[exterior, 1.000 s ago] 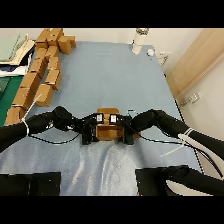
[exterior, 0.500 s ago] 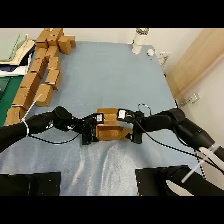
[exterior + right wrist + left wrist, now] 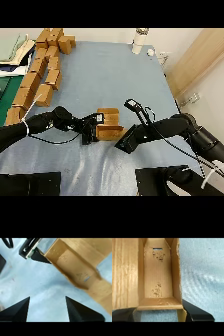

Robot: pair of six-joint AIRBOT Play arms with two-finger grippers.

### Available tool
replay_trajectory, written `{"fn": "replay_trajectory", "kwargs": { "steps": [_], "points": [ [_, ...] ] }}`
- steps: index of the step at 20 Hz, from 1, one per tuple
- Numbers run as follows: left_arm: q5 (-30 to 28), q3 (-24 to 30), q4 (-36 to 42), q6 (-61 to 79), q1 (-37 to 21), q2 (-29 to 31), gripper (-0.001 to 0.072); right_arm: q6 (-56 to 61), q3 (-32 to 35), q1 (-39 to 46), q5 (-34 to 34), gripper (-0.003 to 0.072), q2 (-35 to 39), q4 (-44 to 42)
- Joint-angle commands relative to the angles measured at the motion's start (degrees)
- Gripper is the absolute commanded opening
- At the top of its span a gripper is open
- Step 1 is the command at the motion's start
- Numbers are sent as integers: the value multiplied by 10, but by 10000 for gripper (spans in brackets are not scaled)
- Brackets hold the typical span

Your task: Fold the box.

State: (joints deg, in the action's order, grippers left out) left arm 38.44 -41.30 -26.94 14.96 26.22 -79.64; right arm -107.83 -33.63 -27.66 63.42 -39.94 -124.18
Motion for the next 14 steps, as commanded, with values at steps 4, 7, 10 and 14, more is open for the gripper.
{"fn": "replay_trajectory", "kwargs": {
  "steps": [4, 7, 10, 14],
  "points": [
    [1, 0, 0, 0, 0, 0, 403, 199, 1, -19, -47, 649, -50, -25],
    [1, 0, 0, 0, 0, 0, 403, 203, -44, -7, -115, 71, -136, -17],
    [1, 0, 0, 0, 0, 0, 403, 176, -138, 18, -116, 12, -240, -12],
    [1, 0, 0, 0, 0, 0, 404, 144, -208, 42, -115, 6, -336, 6]
  ]
}}
